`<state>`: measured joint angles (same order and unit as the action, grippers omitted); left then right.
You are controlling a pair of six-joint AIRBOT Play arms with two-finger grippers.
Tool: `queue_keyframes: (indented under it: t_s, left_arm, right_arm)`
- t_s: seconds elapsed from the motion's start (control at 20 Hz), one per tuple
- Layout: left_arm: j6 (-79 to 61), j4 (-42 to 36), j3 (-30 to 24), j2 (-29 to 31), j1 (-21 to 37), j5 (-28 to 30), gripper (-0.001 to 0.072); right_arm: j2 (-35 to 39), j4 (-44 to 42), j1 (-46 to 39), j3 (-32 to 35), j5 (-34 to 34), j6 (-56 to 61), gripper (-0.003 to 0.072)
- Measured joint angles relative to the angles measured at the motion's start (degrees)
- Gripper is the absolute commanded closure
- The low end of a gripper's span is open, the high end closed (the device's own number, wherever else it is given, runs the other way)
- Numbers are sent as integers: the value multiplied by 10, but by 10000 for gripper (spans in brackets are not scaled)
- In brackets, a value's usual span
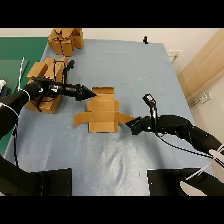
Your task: Fold the box.
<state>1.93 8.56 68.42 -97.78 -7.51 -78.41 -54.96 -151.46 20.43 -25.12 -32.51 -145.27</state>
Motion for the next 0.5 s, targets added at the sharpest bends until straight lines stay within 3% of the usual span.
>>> queue_keyframes:
  t_s: [0.1, 0.15, 0.2, 0.25, 0.4, 0.5]
  left_arm:
    - [-20, 3, 0, 0, 0, 0, 696]
    - [-31, 7, 1, 0, 0, 4, 696]
    - [-41, 19, 1, -1, 0, 9, 696]
    - [-47, 26, 1, -1, 0, 21, 697]
    - [-61, 61, 1, -1, -1, 31, 698]
    - [-72, 75, 0, -2, 0, 34, 698]
  right_arm:
    - [2, 0, 0, -2, -9, 5, 662]
    - [4, 0, 0, -5, -14, 10, 485]
    - [9, 0, 0, -10, -21, 13, 210]
    - [15, 2, 0, -14, -29, 15, 158]
    - [41, 37, -2, -32, -43, 30, 158]
    - [60, 104, -8, -42, -45, 55, 158]
